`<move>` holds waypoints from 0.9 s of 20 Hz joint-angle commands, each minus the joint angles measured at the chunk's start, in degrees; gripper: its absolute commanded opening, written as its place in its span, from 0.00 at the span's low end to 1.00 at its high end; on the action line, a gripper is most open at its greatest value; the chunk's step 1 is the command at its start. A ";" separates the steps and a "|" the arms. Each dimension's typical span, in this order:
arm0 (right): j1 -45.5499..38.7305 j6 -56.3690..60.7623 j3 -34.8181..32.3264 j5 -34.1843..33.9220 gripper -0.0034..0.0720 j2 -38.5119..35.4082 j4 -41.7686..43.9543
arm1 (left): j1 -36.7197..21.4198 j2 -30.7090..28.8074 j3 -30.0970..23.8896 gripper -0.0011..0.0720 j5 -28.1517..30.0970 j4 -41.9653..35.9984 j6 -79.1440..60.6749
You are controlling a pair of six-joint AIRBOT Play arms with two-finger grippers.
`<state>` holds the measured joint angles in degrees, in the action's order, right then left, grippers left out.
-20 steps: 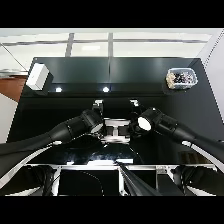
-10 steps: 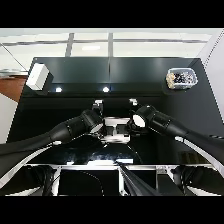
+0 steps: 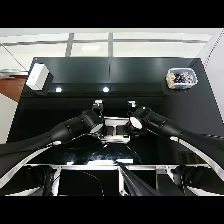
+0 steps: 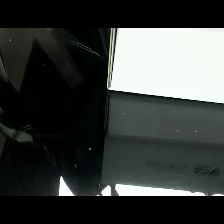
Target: Fold the box and place the chain.
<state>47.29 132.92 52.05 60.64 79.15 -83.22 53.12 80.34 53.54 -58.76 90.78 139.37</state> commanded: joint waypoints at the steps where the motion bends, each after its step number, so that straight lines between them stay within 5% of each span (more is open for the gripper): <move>1: 0.11 0.15 0.02 -0.28 0.21 0.17 -0.24 | 0.02 0.00 0.00 0.05 0.13 0.00 -0.04; 5: 0.11 1.86 0.02 -0.28 0.21 0.22 -0.44 | 0.02 0.00 0.00 0.05 0.15 0.00 -0.04; 7: 0.13 2.45 0.04 -0.28 0.09 0.42 -0.37 | 0.02 0.00 0.00 0.05 0.13 -0.04 -0.04; 14: 0.22 3.17 0.07 -0.28 0.10 0.42 -0.02 | 0.02 0.00 0.00 0.05 -0.04 -0.24 -0.04; 18: 0.20 1.64 1.46 2.34 0.60 0.37 -0.20 | 0.02 0.00 0.00 0.05 -0.07 -0.22 -0.04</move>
